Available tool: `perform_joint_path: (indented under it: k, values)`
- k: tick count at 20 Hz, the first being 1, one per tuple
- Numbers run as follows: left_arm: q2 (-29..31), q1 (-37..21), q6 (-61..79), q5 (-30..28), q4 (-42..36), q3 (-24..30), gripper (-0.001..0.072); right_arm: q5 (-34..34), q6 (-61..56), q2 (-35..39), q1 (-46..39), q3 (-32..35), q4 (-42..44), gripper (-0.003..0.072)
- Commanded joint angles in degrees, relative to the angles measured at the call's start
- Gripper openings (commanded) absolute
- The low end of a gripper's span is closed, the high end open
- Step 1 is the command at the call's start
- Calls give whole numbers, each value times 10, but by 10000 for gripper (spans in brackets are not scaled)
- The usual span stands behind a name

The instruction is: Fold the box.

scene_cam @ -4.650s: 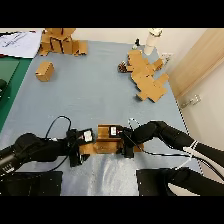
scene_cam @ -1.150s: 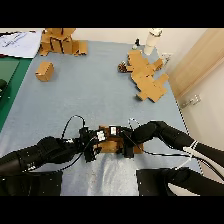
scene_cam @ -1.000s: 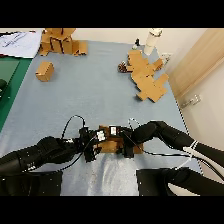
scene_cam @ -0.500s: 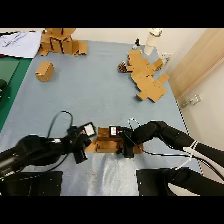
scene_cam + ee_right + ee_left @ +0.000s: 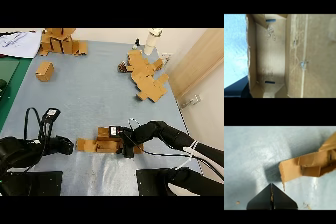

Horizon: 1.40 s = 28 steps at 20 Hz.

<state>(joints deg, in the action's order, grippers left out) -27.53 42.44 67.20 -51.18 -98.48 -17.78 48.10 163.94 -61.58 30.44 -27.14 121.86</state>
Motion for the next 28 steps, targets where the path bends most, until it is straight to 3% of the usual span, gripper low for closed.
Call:
perform_joint_path:
  k: [1,4,8,12,20,28]
  values:
    - [-28,-25,-27,55,-90,34,10,0,0,0,0,0,0,340]
    - [-86,-24,27,100,-152,34,10,0,0,0,0,0,0,340]
    - [-158,-24,57,135,-178,34,10,0,0,0,0,0,0,339]
    - [-195,-24,135,166,-269,34,10,0,0,0,0,0,0,340]
    - [-205,-9,207,168,-353,7,10,0,0,0,0,0,0,339]
    - [-205,7,199,139,-365,-44,13,0,0,0,0,0,0,340]
